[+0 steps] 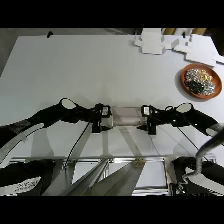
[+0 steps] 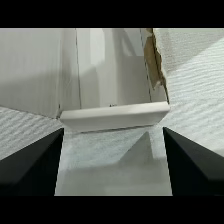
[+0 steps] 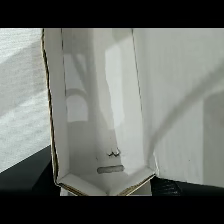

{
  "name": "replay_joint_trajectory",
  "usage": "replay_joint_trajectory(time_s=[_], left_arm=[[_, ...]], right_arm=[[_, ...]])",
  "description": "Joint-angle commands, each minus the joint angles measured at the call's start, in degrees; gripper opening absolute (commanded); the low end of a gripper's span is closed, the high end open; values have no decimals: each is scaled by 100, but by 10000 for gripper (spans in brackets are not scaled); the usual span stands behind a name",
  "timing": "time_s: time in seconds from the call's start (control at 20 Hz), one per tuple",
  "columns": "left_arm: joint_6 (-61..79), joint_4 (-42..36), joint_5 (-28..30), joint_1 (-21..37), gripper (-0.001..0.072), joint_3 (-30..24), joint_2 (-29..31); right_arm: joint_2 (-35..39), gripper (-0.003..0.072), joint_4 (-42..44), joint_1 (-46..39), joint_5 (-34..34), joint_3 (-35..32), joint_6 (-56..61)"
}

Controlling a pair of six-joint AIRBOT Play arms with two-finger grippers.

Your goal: Fold the box and place the chain.

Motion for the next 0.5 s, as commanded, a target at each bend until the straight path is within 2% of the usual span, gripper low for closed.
replay_joint_trajectory(time_s=[0.0,0.45], left_arm=[[17,-39,66,-17,694,-2,-22],[17,-46,236,-146,694,0,-116]], right_arm=[[2,340,0,0,0,0,2],[2,340,0,0,0,0,2]])
